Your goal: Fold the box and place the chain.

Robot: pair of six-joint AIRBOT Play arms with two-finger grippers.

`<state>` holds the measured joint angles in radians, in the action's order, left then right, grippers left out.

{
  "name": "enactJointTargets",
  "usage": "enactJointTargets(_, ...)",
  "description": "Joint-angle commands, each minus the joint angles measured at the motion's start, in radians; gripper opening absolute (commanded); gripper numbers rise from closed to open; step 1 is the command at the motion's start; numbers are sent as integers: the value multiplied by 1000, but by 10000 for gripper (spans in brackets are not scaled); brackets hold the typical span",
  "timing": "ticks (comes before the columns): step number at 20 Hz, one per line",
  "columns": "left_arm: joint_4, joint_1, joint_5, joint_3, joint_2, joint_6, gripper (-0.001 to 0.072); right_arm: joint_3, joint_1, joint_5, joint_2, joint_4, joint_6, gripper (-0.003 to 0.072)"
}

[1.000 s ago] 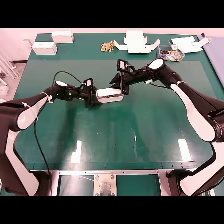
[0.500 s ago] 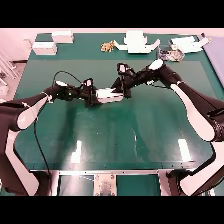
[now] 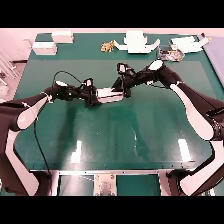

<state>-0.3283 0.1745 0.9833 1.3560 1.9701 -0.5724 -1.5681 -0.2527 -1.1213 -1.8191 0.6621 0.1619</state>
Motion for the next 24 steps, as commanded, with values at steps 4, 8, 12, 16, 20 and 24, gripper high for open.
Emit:
enactJointTargets(4, -1, -1, 1, 1, 0, -1, 625, 1, -2, -18, -2, 0, -25, 149)
enactJointTargets(8, -1, -1, 1, 1, 0, -1, 624, 1, -5, -18, -2, 1, -27, 149)
enactJointTargets(12, 0, -1, 2, 1, 0, -1, 625, 5, -18, -17, -4, 1, -27, 149)
enactJointTargets(16, -1, -1, 1, 1, 0, -1, 625, 17, -22, -17, -11, 2, -27, 149)
enactJointTargets(20, -1, -1, 2, 1, 0, -1, 625, 42, -22, -21, -11, 2, -28, 139)
enactJointTargets(24, -1, -1, 2, 1, 0, -2, 625, 59, -18, -74, -11, 1, -28, 118)
